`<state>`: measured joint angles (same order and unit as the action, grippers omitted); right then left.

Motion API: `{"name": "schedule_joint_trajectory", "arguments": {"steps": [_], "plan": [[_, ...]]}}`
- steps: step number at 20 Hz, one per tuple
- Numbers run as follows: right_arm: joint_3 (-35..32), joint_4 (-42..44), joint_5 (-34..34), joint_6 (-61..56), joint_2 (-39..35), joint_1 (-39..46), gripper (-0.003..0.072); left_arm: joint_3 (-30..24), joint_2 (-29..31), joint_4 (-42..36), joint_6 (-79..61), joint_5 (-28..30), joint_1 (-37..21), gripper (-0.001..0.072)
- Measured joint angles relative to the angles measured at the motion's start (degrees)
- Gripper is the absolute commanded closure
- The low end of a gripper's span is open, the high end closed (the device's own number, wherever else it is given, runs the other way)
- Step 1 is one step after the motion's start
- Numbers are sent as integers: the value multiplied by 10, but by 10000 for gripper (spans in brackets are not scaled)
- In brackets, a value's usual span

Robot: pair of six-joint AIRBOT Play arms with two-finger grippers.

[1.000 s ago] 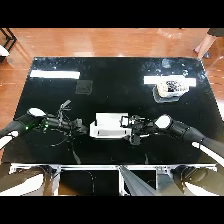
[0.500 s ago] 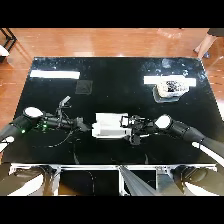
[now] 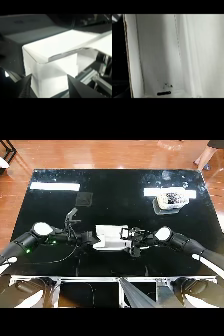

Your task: Fold the box and place the chain.

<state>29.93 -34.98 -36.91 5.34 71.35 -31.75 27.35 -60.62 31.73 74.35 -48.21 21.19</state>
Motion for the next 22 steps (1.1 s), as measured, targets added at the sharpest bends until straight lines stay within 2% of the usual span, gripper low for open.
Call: {"name": "schedule_joint_trajectory", "arguments": {"steps": [11,22], "plan": [[0,-2,0,1,0,0,447,2,16,70,161,90,99,140],[0,0,0,0,0,0,447,2,17,139,250,101,116,140]]}}
